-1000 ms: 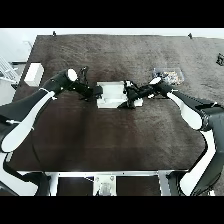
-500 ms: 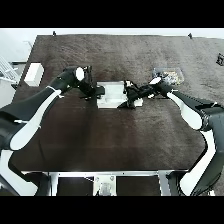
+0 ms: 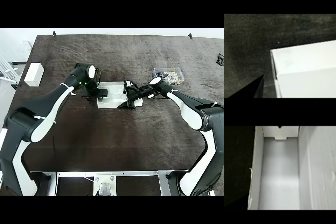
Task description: Fold the box and place the chain.
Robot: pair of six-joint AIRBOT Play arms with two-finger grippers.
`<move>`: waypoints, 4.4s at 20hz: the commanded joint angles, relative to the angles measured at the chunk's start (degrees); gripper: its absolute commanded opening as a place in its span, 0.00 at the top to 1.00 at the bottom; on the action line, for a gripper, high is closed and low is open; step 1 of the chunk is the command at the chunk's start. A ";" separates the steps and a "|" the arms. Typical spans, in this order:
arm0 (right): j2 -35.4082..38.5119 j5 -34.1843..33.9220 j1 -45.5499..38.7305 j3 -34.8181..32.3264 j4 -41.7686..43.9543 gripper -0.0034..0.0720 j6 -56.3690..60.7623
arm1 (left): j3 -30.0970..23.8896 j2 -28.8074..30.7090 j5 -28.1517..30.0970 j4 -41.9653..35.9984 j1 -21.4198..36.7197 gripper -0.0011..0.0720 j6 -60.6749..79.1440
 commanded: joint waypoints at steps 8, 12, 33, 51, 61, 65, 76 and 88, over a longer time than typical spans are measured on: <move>0.02 0.00 0.00 0.00 0.00 0.22 -0.02 | 3.28 -2.58 -4.44 4.02 -1.07 0.52 -0.46; 0.02 0.00 0.00 0.00 0.00 0.22 -0.02 | 3.58 -2.58 -4.02 5.27 -1.77 0.94 -0.46; 0.02 0.00 0.00 0.00 0.00 0.22 -0.02 | 7.39 -2.32 -7.28 2.82 -1.25 0.41 5.01; 0.02 0.00 0.00 0.00 0.00 0.22 -0.02 | 3.85 7.26 -12.26 -28.26 13.92 0.41 59.49; 0.02 0.00 -0.02 0.00 0.00 0.22 -0.02 | -20.70 6.80 11.23 -37.05 19.74 0.00 115.27; 0.02 0.00 0.00 0.00 0.00 0.22 -0.02 | -24.11 6.78 16.48 -40.98 19.69 0.00 116.17; 0.02 0.00 0.00 0.00 0.00 0.22 -0.02 | -23.91 1.66 9.35 -54.40 19.82 0.00 139.27; 0.02 0.00 0.00 0.00 0.00 0.22 -0.02 | -23.91 0.42 8.46 -59.23 19.76 0.00 139.53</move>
